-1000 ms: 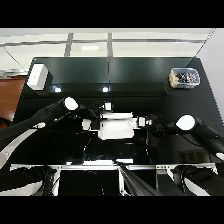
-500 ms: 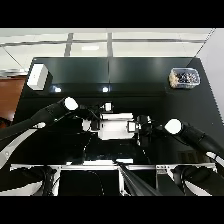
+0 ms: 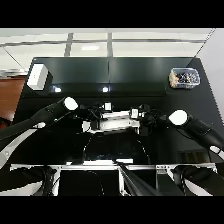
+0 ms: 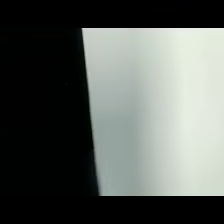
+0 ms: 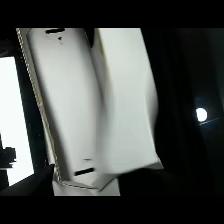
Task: Fold the box and place the chain.
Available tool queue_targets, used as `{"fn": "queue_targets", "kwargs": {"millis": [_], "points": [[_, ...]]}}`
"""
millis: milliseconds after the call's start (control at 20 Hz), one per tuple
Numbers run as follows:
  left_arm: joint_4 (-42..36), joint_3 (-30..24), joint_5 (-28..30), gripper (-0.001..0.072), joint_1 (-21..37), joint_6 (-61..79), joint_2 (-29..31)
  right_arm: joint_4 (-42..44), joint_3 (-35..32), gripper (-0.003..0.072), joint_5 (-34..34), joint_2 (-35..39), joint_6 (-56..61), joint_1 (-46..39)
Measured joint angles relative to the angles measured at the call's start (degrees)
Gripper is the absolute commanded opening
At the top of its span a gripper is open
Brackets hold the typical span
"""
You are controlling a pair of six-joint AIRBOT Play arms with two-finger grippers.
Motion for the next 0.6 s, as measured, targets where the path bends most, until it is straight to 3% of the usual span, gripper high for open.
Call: {"fn": "queue_targets", "kwargs": {"millis": [300,600], "points": [[0.0,0.0,-0.1,0.0026,0.0,0.0,0.0,2.4,0.2,0.0711,2.7,-0.4,-0.9,-1.8],[0.0,0.0,-0.2,0.0026,0.0,0.0,0.0,8.7,-0.5,0.0711,6.2,-4.8,-10.0,-2.1]]}}
